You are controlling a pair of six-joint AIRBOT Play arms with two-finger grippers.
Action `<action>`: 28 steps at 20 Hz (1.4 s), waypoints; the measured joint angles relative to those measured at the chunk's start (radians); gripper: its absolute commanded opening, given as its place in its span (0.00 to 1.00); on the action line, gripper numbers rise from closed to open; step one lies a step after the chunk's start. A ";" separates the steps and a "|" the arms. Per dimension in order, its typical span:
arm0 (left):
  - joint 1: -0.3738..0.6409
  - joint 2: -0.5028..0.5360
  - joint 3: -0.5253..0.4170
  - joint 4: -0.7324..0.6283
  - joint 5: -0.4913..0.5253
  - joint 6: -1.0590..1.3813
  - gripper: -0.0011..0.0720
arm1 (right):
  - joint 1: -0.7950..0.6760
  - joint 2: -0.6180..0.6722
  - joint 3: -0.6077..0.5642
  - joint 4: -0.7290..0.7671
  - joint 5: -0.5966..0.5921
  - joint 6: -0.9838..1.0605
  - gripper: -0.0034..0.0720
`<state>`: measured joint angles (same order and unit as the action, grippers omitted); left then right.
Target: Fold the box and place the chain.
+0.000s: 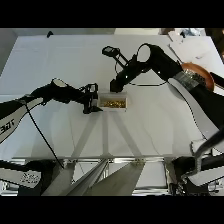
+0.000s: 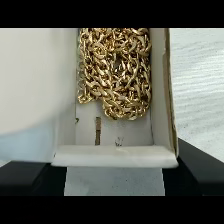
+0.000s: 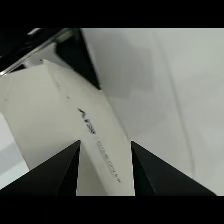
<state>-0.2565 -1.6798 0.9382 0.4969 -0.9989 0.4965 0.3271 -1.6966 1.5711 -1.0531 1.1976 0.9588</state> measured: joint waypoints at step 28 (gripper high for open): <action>0.000 0.000 0.000 -0.003 0.004 -0.003 0.31 | 0.158 0.191 -0.369 -0.193 -0.372 -0.285 0.38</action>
<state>-0.2565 -1.6798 0.9382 0.4938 -0.9951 0.4938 0.4847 -1.5055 1.2022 -1.2465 0.8257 0.6743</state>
